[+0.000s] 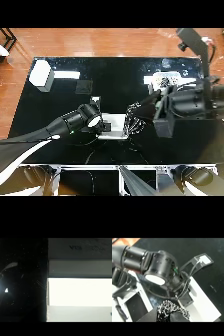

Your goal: Fold the box and place the chain.

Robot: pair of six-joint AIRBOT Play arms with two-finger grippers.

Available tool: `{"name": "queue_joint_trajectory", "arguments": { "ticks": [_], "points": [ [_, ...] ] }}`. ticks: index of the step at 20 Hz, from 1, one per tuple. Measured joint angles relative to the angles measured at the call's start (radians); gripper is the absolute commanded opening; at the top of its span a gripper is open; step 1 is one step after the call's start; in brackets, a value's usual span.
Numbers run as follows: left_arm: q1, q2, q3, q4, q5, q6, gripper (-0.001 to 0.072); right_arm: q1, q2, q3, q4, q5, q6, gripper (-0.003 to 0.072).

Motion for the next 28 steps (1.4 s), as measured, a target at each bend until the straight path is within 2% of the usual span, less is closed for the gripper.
{"name": "queue_joint_trajectory", "arguments": {
  "ticks": [6,23,24,25,26,27,28],
  "points": [
    [0.0,0.0,0.0,0.0,-0.001,0.0,0.0021,0.041,-0.059,-0.055,-0.002,-0.104,-0.006,0.002],
    [0.0,0.0,0.0,0.0,0.0,0.0,0.0021,0.051,-0.148,-0.239,-0.029,-0.185,-0.011,0.0022],
    [0.0,0.0,0.0,0.0,-0.001,0.0,0.0021,0.051,-0.158,-0.245,-0.029,-0.194,-0.01,0.0067],
    [0.0,0.0,0.0,0.0,-0.001,0.0,0.0021,0.051,-0.167,-0.249,-0.029,-0.204,-0.01,0.0409],
    [0.0,0.0,0.0,0.0,-0.001,0.0,0.0021,0.051,-0.174,-0.253,-0.028,-0.211,-0.01,0.066],
    [0.0,0.0,0.0,0.0,0.0,0.0,0.0021,0.048,-0.179,-0.255,-0.029,-0.214,-0.01,0.0698],
    [0.0,0.0,0.0,0.0,-0.001,0.0,0.0021,0.04,-0.181,-0.256,-0.031,-0.214,-0.011,0.0698]
  ]
}}
